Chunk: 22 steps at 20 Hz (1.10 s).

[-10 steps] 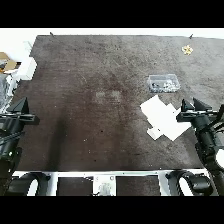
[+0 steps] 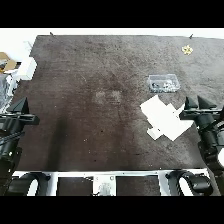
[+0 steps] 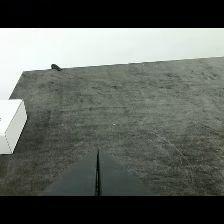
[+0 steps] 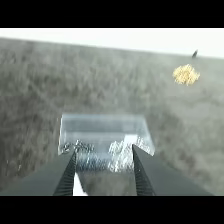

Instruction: Fold the box and place the chain.

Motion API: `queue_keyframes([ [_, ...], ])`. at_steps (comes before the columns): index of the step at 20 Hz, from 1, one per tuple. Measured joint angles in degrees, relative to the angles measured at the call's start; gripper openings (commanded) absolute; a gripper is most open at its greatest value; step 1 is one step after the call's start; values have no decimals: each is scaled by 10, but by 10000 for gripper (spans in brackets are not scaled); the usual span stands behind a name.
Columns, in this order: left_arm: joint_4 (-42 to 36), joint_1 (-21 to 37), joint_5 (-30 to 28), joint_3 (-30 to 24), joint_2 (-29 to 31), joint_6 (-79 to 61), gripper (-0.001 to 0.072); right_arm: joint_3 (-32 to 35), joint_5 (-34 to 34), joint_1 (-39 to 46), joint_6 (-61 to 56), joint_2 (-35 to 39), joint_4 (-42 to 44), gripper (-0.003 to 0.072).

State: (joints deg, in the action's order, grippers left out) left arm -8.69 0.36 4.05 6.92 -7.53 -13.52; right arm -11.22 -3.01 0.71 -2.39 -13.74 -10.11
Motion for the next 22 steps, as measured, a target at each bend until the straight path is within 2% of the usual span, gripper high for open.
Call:
queue_keyframes([
  [5,0,0,0,0,0,0,11,-76,-2,0,-5,-38,-8,394],
  [9,0,0,0,0,0,0,11,-153,9,9,-28,-135,-10,395],
  [11,0,0,0,0,0,0,11,-195,52,43,-54,-198,-12,395],
  [15,0,0,0,0,0,0,11,-296,222,162,-170,-325,-84,395],
  [20,0,0,0,0,0,0,11,-483,529,309,-385,-499,-305,393],
  [22,0,0,0,0,0,0,11,-551,619,334,-427,-562,-382,394],
])
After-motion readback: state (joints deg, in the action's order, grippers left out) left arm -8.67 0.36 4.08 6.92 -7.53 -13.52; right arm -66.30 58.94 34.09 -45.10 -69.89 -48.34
